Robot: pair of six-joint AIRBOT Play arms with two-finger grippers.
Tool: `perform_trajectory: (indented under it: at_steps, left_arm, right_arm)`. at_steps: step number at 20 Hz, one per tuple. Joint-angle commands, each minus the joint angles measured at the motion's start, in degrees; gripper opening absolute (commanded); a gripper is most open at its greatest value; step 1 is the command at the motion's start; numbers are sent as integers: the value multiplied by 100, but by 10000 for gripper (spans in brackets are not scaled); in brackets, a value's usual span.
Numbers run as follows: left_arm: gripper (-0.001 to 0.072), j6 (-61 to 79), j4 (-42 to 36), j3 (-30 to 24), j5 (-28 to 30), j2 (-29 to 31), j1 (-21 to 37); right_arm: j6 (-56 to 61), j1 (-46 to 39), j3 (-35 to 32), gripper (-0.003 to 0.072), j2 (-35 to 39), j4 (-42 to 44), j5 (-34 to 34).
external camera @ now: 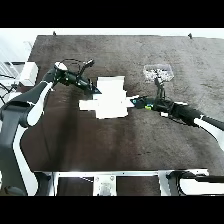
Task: Fold the box and place the chain.
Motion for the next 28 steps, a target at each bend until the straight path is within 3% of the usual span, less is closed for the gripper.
perform_trajectory:
  at_steps: [1, 6, 9, 12, 20, 28]
  left_arm:
    - [14, 671, 26, -2, -96, 125, -2]
    - [15, 1469, 72, -599, 409, 640, -46]
    - [14, 2103, 116, -1287, 1174, 859, -240]
    - [15, 2538, -50, -1576, 1451, 835, -295]
    - [16, 2732, -114, -1587, 1532, 789, -291]
    - [17, 2771, -195, -1587, 1491, 605, -291]
  right_arm:
    - [0, -566, 4, 303, 184, 472, 503]
    - [2, -1532, 0, 299, 393, 518, 1064]
    - [0, -1655, -4, 261, 393, 509, 1176]
    - [-2, -1652, -7, 262, 393, 455, 1174]
    - [-238, -1650, -11, 264, 393, 442, 1174]
    - [-369, -1644, -11, 283, 393, -166, 1176]
